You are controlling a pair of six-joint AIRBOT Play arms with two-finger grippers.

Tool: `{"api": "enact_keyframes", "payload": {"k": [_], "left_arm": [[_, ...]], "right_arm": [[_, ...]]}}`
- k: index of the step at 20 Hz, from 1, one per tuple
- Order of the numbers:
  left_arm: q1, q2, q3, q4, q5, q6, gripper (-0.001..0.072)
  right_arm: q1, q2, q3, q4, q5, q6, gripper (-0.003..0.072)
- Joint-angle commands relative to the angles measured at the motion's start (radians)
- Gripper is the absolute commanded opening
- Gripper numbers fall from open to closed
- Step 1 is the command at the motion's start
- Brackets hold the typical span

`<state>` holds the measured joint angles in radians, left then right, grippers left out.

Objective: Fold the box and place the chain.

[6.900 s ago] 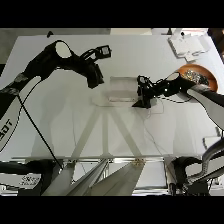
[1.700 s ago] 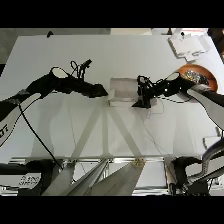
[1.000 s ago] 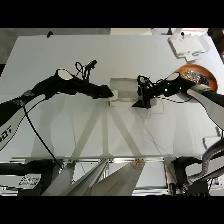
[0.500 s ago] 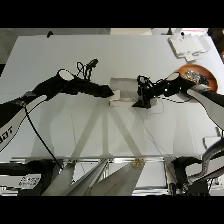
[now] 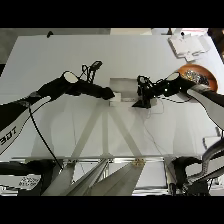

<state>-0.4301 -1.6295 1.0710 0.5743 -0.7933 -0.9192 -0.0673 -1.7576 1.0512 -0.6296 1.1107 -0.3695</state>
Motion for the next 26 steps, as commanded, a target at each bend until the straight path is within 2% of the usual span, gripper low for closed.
{"api": "enact_keyframes", "payload": {"k": [1, 8, 9, 10, 12, 13, 19, 21, 26], "left_arm": [[-0.006, -0.005, -0.001, 0.011, 0.026, 0.002, 0.0378], [-0.005, 0.013, 0.0, 0.029, 0.018, -0.024, 0.0378], [-0.003, 0.023, 0.0, 0.027, 0.019, -0.05, 0.0396], [0.001, 0.032, 0.0, 0.029, 0.019, -0.056, 0.046], [0.007, 0.043, 0.0, 0.037, 0.018, -0.058, 0.0666], [0.008, 0.043, 0.0, 0.044, 0.018, -0.057, 0.0699], [0.004, 0.042, 0.0, 0.051, 0.015, -0.062, 0.0689], [0.002, 0.042, 0.0, 0.051, 0.006, -0.093, 0.0631], [0.002, 0.042, 0.0, 0.064, -0.047, -0.191, 0.0632]], "right_arm": [[0.0, 0.001, 0.001, 0.001, 0.0, 0.001, 0.0501], [0.0, 0.001, 0.001, 0.001, 0.0, 0.002, 0.0501], [0.0, 0.001, 0.001, 0.001, 0.0, 0.001, 0.0501], [0.0, 0.001, 0.001, 0.001, 0.0, 0.002, 0.0501], [0.0, 0.001, 0.001, 0.001, 0.0, 0.001, 0.0501], [0.0, 0.001, 0.001, 0.001, 0.0, 0.001, 0.0501], [0.0, 0.001, 0.001, 0.001, 0.0, 0.001, 0.0501], [0.0, 0.001, 0.001, 0.001, 0.0, 0.001, 0.0501], [0.0, 0.001, 0.001, 0.001, 0.0, 0.001, 0.0501]]}}
